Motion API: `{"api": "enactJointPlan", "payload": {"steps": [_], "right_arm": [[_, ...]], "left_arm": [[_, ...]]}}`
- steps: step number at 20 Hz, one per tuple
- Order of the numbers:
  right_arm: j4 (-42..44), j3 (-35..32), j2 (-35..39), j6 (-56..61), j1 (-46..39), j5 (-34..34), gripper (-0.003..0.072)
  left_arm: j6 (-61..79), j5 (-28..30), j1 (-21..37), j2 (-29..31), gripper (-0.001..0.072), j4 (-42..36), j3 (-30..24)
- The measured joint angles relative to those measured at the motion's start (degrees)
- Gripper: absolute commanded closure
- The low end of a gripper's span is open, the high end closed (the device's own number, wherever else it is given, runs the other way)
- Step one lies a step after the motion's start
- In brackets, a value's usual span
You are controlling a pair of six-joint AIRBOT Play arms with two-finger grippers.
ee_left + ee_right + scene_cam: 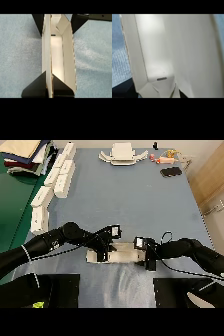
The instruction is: Fold the box.
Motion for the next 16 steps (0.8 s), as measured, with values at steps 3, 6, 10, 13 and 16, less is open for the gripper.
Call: {"api": "enactJointPlan", "payload": {"steps": [3,6,10,13,16], "right_arm": [[0.1,0.0,-0.2,0.0,1.4,0.5,0.0043],[-1.0,0.0,-0.5,0.0,2.3,0.9,0.0042],[-2.2,0.0,-0.5,0.3,2.6,1.1,0.0042],[-2.7,0.0,-0.1,1.0,2.7,1.2,0.0042],[-3.6,0.0,1.0,2.6,2.7,1.0,0.0042]], "left_arm": [[0.0,0.0,0.0,0.0,0.0695,0.0,0.0],[0.0,0.0,0.0,0.0,0.0696,0.0,0.0],[0.0,-0.1,0.0,0.0,0.0696,0.0,0.0],[0.0,-0.1,0.0,0.0,0.0695,0.0,0.0],[0.0,-0.1,0.0,0.0,0.0695,0.0,0.0]]}}
